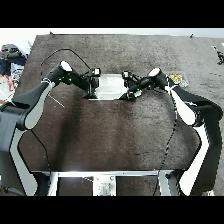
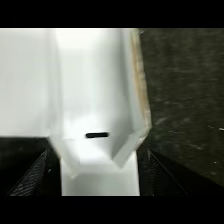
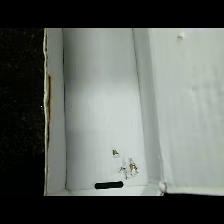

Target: Fold the box and place the chain.

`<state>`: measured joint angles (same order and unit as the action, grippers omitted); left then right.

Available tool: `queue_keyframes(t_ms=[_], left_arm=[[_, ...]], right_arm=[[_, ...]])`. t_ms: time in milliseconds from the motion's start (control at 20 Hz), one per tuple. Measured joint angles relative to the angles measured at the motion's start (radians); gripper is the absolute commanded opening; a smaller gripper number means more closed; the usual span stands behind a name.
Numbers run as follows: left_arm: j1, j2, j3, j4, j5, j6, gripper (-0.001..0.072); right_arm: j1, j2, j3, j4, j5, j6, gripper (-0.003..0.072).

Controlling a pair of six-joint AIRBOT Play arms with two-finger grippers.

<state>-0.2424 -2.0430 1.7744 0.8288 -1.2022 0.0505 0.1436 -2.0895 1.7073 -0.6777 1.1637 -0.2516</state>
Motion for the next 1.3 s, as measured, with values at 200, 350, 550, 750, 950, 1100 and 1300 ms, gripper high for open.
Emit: queue_keyframes(t_ms=[200,350,550,750,950,1100,1300], left_arm=[[-0.002,0.000,-0.016,0.001,0.026,-0.024,0.0295],[-0.002,0.000,-0.020,0.000,0.031,-0.029,0.0289],[-0.002,0.000,-0.022,-0.010,0.032,-0.033,0.0112],[-0.002,-0.005,-0.029,-0.080,0.033,-0.032,0.0112],[-0.002,-0.008,-0.043,-0.132,0.042,-0.023,0.0113],[-0.002,-0.016,-0.054,-0.148,0.042,-0.017,0.0114],[-0.002,-0.021,-0.063,-0.174,0.042,-0.016,0.0113]], right_arm=[[0.000,0.000,0.000,0.000,0.000,0.000,0.0463],[0.000,0.000,0.000,0.000,0.000,0.001,0.0463],[0.000,0.000,0.000,0.000,0.000,0.000,0.0463],[0.000,0.000,0.000,0.000,0.000,0.000,0.0463],[0.000,0.000,0.000,0.000,0.000,0.001,0.0463],[0.000,0.000,0.000,0.000,0.000,0.000,0.0463],[0.000,0.000,0.000,0.000,0.000,0.000,0.0463]])
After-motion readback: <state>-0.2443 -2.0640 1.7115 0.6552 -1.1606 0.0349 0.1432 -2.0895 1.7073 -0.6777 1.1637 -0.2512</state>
